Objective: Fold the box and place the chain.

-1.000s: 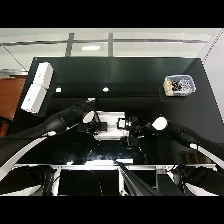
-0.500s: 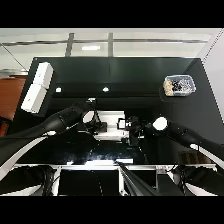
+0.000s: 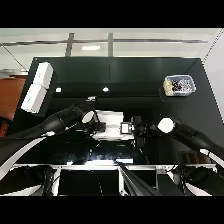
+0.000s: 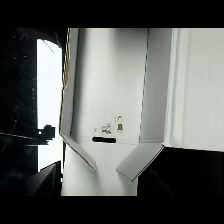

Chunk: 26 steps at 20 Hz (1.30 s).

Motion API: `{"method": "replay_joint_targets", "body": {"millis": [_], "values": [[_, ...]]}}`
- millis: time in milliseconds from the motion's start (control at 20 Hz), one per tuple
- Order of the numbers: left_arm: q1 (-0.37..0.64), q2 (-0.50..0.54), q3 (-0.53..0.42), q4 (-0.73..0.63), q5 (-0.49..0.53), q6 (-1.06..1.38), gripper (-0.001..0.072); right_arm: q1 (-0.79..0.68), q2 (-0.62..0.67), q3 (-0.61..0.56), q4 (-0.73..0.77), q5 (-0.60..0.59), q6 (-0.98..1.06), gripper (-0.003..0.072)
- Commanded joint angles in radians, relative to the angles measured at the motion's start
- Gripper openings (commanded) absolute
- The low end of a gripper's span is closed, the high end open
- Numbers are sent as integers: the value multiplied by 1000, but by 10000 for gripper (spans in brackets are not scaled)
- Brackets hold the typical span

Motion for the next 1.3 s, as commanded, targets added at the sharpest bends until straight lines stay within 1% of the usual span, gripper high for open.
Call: {"method": "replay_joint_targets", "body": {"millis": [0, 100, 200, 250, 300, 350, 500, 700, 800, 900, 1150, 1200, 1250], "values": [[0, 0, 1, 9, 6, 1, 27, 1, -9, 1, 37, -3, -8, 576], [0, 0, 1, 9, 5, 2, 27, 2, -26, 1, 42, -2, -9, 545], [0, 0, 1, 9, 5, 2, 27, 2, -32, 1, 93, -5, -4, 529], [0, 0, 1, 9, 5, 2, 27, 2, -32, 1, 122, -20, -1, 416], [0, 0, 1, 8, 5, 2, 27, 2, -32, 1, 138, -31, 11, 269], [0, 0, 1, 6, 2, 2, 27, 2, -32, 1, 142, -33, 14, 240], [0, 0, 1, 6, -1, 2, 28, 3, -32, 1, 142, -33, 75, 239], [0, 0, 1, 5, 0, 2, 28, 59, -40, 1, 152, -87, 125, 239], [0, 0, 1, 5, -1, 2, 28, 110, -60, 1, 158, -157, 164, 240], [0, 0, 1, 5, -1, 2, 28, 139, -77, 1, 199, -240, 190, 239], [0, 0, 1, 5, 2, 2, 27, 147, -84, 1, 204, -253, 190, 242], [0, 0, 1, 5, 2, 2, 27, 147, -84, 1, 204, -251, 190, 305], [0, 0, 1, 5, 2, 2, 28, 147, -84, 1, 204, -251, 190, 448]]}}
